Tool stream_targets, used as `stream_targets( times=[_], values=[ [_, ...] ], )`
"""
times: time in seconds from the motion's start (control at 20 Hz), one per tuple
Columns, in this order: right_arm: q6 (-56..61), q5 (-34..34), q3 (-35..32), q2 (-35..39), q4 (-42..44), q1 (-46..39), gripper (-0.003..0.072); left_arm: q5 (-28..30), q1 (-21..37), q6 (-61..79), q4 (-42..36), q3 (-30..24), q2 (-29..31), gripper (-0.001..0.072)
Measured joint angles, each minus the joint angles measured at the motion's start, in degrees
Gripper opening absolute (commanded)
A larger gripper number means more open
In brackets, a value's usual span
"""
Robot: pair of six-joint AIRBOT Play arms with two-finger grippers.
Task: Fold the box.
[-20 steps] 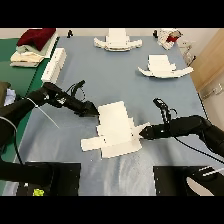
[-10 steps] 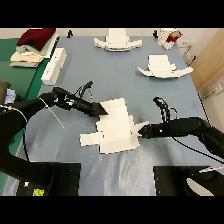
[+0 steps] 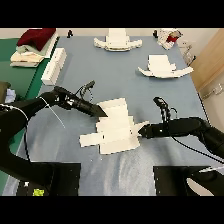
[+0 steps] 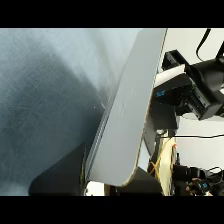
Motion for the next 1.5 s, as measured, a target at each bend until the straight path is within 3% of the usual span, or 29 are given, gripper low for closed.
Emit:
stream_targets(
  times=[0.35, 0.4, 0.45, 0.6, 0.65, 0.75, 0.85, 1.05, 1.25, 1.3, 1.4, 1.5],
  values=[
    [0.0, -0.11, -0.02, 0.0, 0.0, 0.0, 0.0005, -1.44, -0.7, 0.33, 2.56, 1.62, 0.0, 0.0162],
    [0.0, -0.11, -0.02, 0.0, -0.02, 0.0, 0.0004, -1.46, -0.92, 0.33, 3.23, 1.68, 0.0, 0.0147],
    [0.02, -0.11, -0.02, 0.0, -0.02, 0.0, 0.0004, -1.81, -1.14, 0.35, 3.78, 1.75, 0.0, 0.0014],
    [0.0, -0.15, -0.02, 0.02, -0.04, 0.02, 0.0006, -2.23, -1.4, 1.66, 4.55, 1.86, 0.0, 0.0015],
    [0.0, -0.15, -0.02, 0.0, -0.04, 0.02, 0.0025, -2.38, -1.46, 2.43, 4.59, 1.86, 0.0, 0.0015],
    [0.04, 0.13, 0.0, 0.02, -0.04, 0.02, 0.0301, -2.51, -1.57, 3.5, 4.9, 1.86, 0.0, 0.0015],
    [0.02, 0.11, 0.07, 0.02, -1.25, 0.02, 0.0314, -2.34, -1.57, 4.39, 4.74, 1.86, 0.0, 0.0013],
    [2.93, 0.11, 1.66, 0.02, -10.95, -0.17, 0.0313, -2.16, -1.57, 9.16, 4.52, 1.86, 0.61, 0.0012],
    [14.97, 0.07, 4.2, 0.02, -28.09, -1.51, 0.0317, -2.01, -1.55, 17.0, 3.91, 1.86, 3.65, 0.0011],
    [18.36, 0.09, 4.85, 0.02, -31.63, -2.16, 0.0333, -1.92, -1.57, 18.78, 3.8, 1.86, 4.55, 0.0012],
    [24.2, 0.11, 6.12, 0.02, -36.44, -3.61, 0.0444, -1.2, -1.57, 22.43, 3.67, 1.86, 6.4, 0.001],
    [28.87, 0.22, 7.63, 0.0, -39.39, -4.94, 0.0447, -0.02, -1.64, 25.62, 3.37, 1.86, 7.96, 0.0007]
  ],
)
